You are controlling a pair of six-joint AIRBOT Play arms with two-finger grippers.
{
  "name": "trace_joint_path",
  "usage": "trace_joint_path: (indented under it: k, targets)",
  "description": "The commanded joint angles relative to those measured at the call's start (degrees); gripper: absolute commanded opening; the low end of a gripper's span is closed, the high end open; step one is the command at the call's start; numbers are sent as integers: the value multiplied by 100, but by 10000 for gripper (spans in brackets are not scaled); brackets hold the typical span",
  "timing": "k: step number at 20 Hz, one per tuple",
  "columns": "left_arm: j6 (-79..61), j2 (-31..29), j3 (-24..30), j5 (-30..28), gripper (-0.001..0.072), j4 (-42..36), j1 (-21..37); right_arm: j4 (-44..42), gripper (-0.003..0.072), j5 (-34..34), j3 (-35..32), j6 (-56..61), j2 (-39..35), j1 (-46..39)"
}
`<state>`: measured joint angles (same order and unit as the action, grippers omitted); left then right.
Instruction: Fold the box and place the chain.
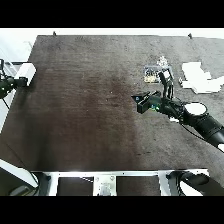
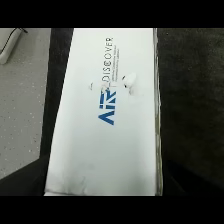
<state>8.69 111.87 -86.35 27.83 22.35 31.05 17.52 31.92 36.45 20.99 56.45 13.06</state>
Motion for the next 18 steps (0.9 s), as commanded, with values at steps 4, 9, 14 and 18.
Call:
trace_joint_path:
  k: [4, 9, 14, 18]
  targets:
    - [-13, -26, -9, 44, 691, -7, -4, -17, 23, -90, -2, -24, 4, 2]
    - [199, -81, -68, 507, 720, 122, 31, -17, 330, -96, 0, -22, 2, 2]
    - [542, -153, -310, 946, 720, 763, 31, -15, 467, -105, 0, -22, -2, 0]
    - [538, -542, -313, 715, 720, 1158, 31, -15, 477, -105, 0, -24, -2, 0]
